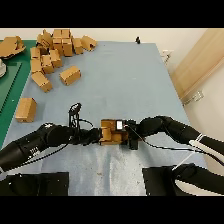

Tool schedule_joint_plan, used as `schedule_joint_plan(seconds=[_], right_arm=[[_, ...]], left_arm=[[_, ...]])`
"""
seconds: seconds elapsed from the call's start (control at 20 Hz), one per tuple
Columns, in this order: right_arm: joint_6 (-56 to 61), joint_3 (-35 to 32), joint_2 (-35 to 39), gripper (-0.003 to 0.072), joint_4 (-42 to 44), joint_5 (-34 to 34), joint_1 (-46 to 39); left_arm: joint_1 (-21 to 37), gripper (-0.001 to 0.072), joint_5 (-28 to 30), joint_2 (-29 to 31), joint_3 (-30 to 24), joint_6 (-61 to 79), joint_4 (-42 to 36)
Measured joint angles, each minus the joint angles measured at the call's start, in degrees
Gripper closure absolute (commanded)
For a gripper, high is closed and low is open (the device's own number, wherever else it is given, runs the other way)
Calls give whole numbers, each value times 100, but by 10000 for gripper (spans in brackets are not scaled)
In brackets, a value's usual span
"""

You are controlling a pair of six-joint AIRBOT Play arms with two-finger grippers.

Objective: Fold the box.

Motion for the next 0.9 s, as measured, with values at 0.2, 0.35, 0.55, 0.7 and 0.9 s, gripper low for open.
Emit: schedule_joint_plan(seconds=[0.2,0.35,0.55,0.7,0.9], right_arm=[[-2,0,0,178,0,0,0],[-2,0,0,178,0,0,0],[-2,0,0,178,0,4,0],[0,0,0,178,-2,4,-2],[0,0,0,178,0,2,0]], left_arm=[[0,457,131,-98,7,111,-9],[-4,457,129,-157,7,431,-212],[-7,456,313,-188,7,719,-575],[-7,403,402,-195,7,798,-715],[-4,346,352,-212,20,839,-761]])
